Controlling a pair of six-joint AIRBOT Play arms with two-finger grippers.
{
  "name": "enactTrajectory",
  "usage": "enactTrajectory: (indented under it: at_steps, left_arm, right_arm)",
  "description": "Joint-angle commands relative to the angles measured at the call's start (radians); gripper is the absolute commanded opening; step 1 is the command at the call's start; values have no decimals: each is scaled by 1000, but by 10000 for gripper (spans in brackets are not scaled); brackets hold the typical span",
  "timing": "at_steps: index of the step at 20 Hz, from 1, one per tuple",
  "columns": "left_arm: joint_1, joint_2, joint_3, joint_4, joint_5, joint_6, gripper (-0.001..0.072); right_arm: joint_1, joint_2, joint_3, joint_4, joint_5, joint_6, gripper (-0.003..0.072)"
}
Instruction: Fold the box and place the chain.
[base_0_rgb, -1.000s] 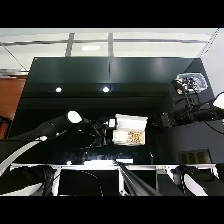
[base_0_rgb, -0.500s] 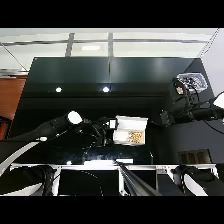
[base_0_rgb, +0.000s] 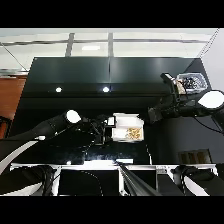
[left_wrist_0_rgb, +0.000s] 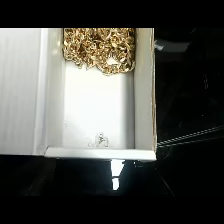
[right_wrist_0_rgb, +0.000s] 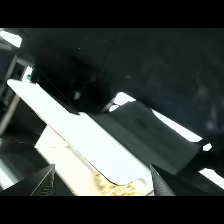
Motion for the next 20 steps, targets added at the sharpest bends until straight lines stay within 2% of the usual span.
enactTrajectory:
  at_steps: [1,5,6,9,13,15,20]
  left_arm:
    - [3,0,0,5,3,2,323]
    - [3,0,0,5,3,2,323]
    - [3,0,0,5,3,2,323]
    - [2,0,0,5,2,2,323]
    - [2,0,0,5,3,2,323]
    - [2,0,0,5,3,2,323]
    - [2,-1,0,5,3,2,323]
  right_arm:
    - [27,-6,1,-40,-84,-116,720]
    - [27,-8,27,-23,-209,-32,720]
    - [27,-17,27,-39,-209,-33,720]
    - [28,-47,27,-71,-152,-73,720]
    - [47,-49,27,-167,-25,-357,720]
    - [63,-48,27,-153,48,-474,720]
    - [142,-42,-13,-138,91,-485,720]
